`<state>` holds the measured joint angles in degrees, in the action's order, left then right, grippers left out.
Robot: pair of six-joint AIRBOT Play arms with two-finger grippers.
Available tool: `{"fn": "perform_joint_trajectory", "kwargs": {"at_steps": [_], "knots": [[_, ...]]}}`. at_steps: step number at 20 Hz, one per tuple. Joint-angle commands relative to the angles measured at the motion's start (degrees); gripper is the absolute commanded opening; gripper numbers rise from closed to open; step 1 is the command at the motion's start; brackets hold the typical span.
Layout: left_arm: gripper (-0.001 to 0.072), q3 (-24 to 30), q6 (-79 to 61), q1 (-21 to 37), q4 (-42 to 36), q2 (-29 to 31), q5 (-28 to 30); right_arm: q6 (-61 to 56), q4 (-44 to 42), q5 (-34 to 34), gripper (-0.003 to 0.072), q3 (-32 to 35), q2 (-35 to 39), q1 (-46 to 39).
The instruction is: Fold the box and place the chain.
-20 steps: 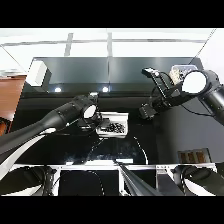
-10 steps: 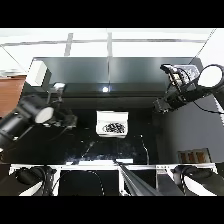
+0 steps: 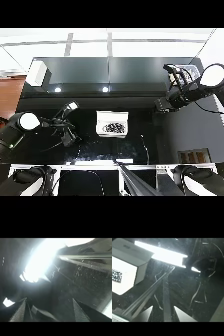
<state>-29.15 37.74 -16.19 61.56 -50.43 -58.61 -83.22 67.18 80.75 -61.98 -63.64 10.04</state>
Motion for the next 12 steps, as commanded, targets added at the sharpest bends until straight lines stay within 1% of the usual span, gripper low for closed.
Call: {"fn": "perform_joint_trajectory", "kwargs": {"at_steps": [1, 2, 3, 6, 8, 10, 12], "knots": [[0.0712, 1.1, -18.8, -2.0, -4.0, 0.0, 10.6, -1.2, -0.1, 0.2, 0.0321, 0.0, 0.0, 0.0], [0.071, 1.1, -21.4, -2.7, -4.9, -0.4, 12.7, -1.2, 0.0, 0.1, 0.0321, 0.0, 0.0, 0.0], [0.0709, 1.0, -25.1, -2.9, -7.0, -1.0, 13.3, -1.3, -0.1, 0.1, 0.0321, 0.0, 0.0, 0.0], [0.0708, 1.0, -43.0, -2.9, -16.6, -5.5, 12.2, -1.4, -0.1, 0.1, 0.0321, 0.0, 0.0, 0.0], [0.0709, 1.0, -51.6, -2.8, -18.8, -9.9, 12.3, -1.4, -0.1, 0.1, 0.0321, 0.0, 0.0, 0.0], [0.0709, 1.0, -53.1, -2.8, -19.5, -14.1, 12.3, -1.4, -0.1, 0.1, 0.032, 0.0, 0.0, 0.0], [0.0709, 1.0, -54.7, -2.8, -23.0, -16.8, 12.3, -1.4, -0.1, 0.1, 0.0321, 0.0, 0.0, 0.0]]}}
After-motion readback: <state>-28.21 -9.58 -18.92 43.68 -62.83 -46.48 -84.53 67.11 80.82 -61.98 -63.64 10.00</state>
